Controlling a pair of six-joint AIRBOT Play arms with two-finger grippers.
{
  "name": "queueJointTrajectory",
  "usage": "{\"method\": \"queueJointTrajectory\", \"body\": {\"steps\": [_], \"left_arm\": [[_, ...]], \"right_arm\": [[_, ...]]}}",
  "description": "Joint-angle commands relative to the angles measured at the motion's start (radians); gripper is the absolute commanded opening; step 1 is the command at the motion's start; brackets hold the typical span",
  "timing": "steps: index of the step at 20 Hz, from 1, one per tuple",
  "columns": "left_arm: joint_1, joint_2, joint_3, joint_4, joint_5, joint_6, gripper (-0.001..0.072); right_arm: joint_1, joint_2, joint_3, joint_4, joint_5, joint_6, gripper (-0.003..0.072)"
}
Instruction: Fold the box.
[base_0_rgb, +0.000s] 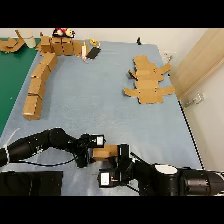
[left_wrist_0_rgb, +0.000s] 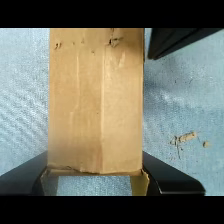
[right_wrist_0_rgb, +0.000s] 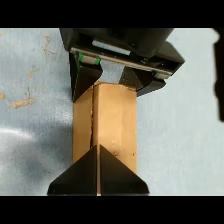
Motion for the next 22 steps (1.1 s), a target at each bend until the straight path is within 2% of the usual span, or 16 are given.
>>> {"method": "queueJointTrajectory", "body": {"steps": [1, 3, 6, 9, 11, 13, 14, 16, 18, 22], "left_arm": [[-0.001, 0.000, 0.001, 0.000, 0.000, 0.000, 0.0369], [-0.001, 0.000, 0.001, 0.000, 0.000, 0.000, 0.0369], [-0.001, -0.001, 0.001, 0.000, 0.000, 0.000, 0.0369], [-0.001, 0.000, 0.001, 0.000, 0.000, 0.000, 0.0369], [-0.001, 0.000, 0.001, 0.000, 0.000, 0.000, 0.0369], [-0.001, 0.000, 0.001, 0.000, 0.000, 0.000, 0.0369], [-0.001, -0.001, 0.001, 0.000, 0.000, 0.000, 0.0369], [-0.001, 0.000, 0.001, 0.000, 0.000, 0.000, 0.0369], [-0.001, -0.001, 0.001, 0.000, 0.000, 0.000, 0.0369], [-0.001, 0.000, 0.001, 0.000, 0.000, 0.000, 0.0369]], "right_arm": [[0.000, 0.080, 0.001, 0.024, -0.050, 0.136, 0.0033], [-0.001, 0.162, 0.008, 0.024, -0.116, 0.385, 0.0023], [-0.010, 0.295, 0.023, 0.021, -0.161, 0.966, 0.0006], [-0.039, 0.374, -0.056, 0.095, -0.176, 1.372, 0.0006], [-0.040, 0.385, -0.149, 0.159, -0.056, 1.515, 0.0006], [-0.040, 0.363, -0.236, 0.180, 0.203, 1.622, 0.0007], [-0.041, 0.333, -0.262, 0.178, 0.308, 1.675, 0.0007], [-0.042, 0.245, -0.267, 0.138, 0.443, 1.713, 0.0007], [-0.076, 0.158, -0.267, 0.099, 0.552, 1.764, 0.0007], [-0.202, 0.051, -0.231, 0.015, 0.659, 1.762, 0.0007]]}}
